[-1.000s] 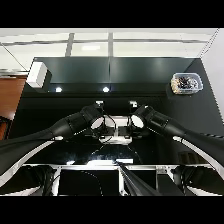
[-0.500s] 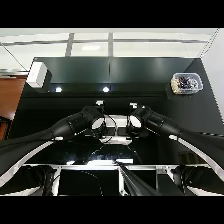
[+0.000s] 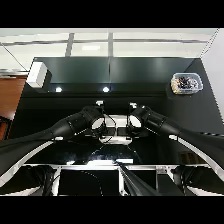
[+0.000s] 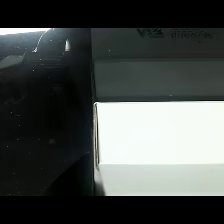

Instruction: Fold the box and place the chain.

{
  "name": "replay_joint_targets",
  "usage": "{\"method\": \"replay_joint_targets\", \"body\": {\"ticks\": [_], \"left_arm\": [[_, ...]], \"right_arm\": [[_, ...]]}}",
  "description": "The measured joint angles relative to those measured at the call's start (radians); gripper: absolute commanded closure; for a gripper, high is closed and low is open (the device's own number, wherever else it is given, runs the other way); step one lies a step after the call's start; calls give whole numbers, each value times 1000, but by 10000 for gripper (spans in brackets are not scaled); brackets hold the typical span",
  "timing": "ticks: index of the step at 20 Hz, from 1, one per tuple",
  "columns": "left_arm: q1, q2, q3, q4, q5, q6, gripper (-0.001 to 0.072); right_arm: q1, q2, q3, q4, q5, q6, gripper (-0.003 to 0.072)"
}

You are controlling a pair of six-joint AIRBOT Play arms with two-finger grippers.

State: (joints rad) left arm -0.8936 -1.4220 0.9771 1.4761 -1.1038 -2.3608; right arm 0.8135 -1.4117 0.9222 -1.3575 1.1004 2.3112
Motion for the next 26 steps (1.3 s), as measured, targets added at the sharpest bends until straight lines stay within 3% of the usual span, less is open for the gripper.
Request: {"method": "replay_joint_targets", "body": {"ticks": [1, 2, 3, 10, 11, 26], "left_arm": [[0, 0, 0, 0, 0, 0, 684], [0, 0, 0, 0, 0, 0, 683], [0, 0, 0, 1, -2, 2, 684], [0, 0, 0, 2, -5, 2, 684], [0, 0, 0, 2, -5, 2, 684], [0, 0, 0, -3, 2, -2, 684]], "right_arm": [[0, 0, 0, 0, 0, -2, 658], [0, 1, 0, 1, -2, -3, 474], [0, 1, 0, -2, -1, -7, 410], [0, 3, -1, 7, -2, -7, 402], [0, 3, -1, 8, -1, -7, 266], [0, 18, 14, 0, 13, -18, 255]]}}
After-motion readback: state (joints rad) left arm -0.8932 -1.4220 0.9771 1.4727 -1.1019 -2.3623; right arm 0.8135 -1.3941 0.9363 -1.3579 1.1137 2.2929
